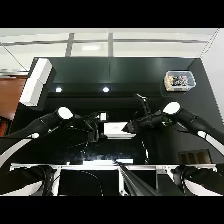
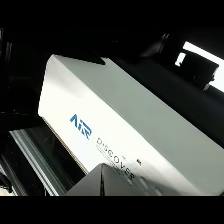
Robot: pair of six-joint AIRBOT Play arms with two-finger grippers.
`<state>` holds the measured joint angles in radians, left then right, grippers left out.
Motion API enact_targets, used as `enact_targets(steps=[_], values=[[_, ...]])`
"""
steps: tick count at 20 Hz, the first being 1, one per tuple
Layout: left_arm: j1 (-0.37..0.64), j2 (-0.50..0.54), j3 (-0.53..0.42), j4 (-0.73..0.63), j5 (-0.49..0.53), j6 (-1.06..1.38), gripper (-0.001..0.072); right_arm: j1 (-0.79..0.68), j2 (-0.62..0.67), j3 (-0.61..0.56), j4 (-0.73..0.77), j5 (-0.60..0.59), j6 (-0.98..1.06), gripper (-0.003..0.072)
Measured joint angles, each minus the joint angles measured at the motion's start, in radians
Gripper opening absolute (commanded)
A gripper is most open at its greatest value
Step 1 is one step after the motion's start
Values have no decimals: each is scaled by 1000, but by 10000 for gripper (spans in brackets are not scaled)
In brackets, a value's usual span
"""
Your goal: Fold the box and place the chain.
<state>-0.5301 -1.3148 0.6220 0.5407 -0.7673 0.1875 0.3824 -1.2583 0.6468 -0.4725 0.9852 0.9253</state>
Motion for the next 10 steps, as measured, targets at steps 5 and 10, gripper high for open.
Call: enact_targets(steps=[5, 10], values=[[0, 5, 0, 5, -11, 0, 507, -121, 129, 14, -8, 167, 2, 15], [1, 38, 1, 65, -23, -51, 715, -337, 334, 23, -101, 331, 59, 16]])
